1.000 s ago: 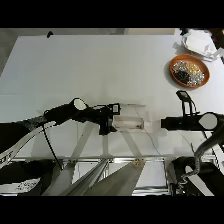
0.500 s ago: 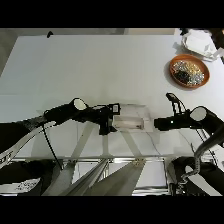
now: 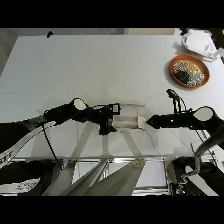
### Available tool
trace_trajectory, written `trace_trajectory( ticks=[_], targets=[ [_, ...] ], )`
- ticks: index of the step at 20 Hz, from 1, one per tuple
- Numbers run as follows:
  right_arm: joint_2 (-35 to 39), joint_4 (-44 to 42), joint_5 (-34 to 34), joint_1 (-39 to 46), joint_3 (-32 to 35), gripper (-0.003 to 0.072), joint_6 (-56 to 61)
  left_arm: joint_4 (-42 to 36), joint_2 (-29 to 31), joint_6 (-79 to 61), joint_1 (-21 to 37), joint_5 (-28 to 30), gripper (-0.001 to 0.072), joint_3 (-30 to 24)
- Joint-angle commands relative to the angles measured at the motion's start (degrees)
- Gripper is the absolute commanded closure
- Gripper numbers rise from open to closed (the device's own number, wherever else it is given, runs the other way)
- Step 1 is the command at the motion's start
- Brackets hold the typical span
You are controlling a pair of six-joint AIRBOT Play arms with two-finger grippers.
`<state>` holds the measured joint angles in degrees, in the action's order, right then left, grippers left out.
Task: Fold the box and place the chain.
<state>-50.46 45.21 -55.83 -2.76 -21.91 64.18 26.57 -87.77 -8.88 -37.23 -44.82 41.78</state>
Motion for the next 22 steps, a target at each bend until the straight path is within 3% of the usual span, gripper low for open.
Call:
trace_trajectory(
  ticks=[1,8,9,11,16,22],
  targets=[
    [4.2,-3.7,-2.8,0.0,0.0,0.0389,-0.4,0.0,0.0,0.0,0.0,0.0,0.0435,0.0],
    [4.6,-2.6,-3.6,0.0,0.0,0.0312,-1.3,0.0,0.0,0.0,0.0,0.0,0.0435,0.0],
    [4.6,-1.4,-3.6,0.0,0.0,0.0251,-1.0,0.0,0.0,0.0,0.0,0.0,0.0435,0.0],
    [4.6,1.7,-3.6,0.0,0.0,0.0212,1.2,0.0,0.0,0.0,0.0,0.0,0.0435,0.0],
    [4.6,2.9,-3.0,-1.0,0.1,0.0213,2.5,0.0,0.0,0.0,0.0,0.0,0.0435,0.0],
    [3.7,2.7,7.3,-11.2,0.0,0.0214,9.0,0.0,0.0,0.0,0.0,0.0,0.0435,0.0]
  ],
)
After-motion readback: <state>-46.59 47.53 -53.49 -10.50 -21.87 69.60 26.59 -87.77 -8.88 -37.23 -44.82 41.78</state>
